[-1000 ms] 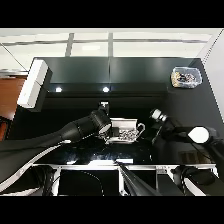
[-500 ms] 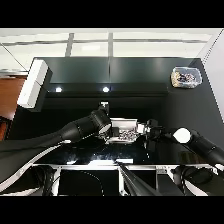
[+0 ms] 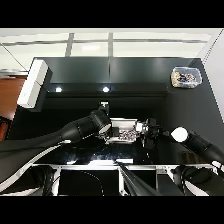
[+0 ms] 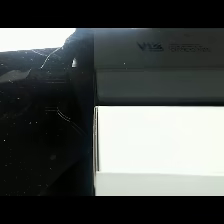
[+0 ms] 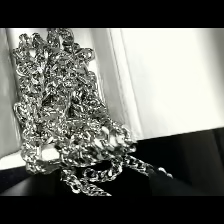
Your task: Fold the box and place the chain.
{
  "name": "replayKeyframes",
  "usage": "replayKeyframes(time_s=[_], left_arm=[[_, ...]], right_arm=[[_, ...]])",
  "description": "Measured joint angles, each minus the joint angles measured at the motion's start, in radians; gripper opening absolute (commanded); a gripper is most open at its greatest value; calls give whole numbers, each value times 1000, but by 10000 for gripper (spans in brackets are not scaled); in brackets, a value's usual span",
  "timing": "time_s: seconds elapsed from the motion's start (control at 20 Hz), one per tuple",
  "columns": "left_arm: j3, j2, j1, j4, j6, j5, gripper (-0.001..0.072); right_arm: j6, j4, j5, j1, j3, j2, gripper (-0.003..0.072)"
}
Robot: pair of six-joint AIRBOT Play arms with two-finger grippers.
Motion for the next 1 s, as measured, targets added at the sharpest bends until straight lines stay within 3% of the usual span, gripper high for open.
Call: replayKeyframes(time_s=[0.1,0.15,0.5,0.8,1.0], left_arm=[[0,0,0,0,0,0,31],[0,0,0,0,0,0,31],[0,0,0,0,0,0,31],[0,0,0,0,0,0,31],[0,0,0,0,0,0,31]], right_arm=[[17,0,3,0,0,-2,255],[25,0,7,0,0,-2,12],[269,-79,76,-1,47,45,34],[680,-332,348,-1,246,221,32],[832,-354,501,-1,405,299,32]])
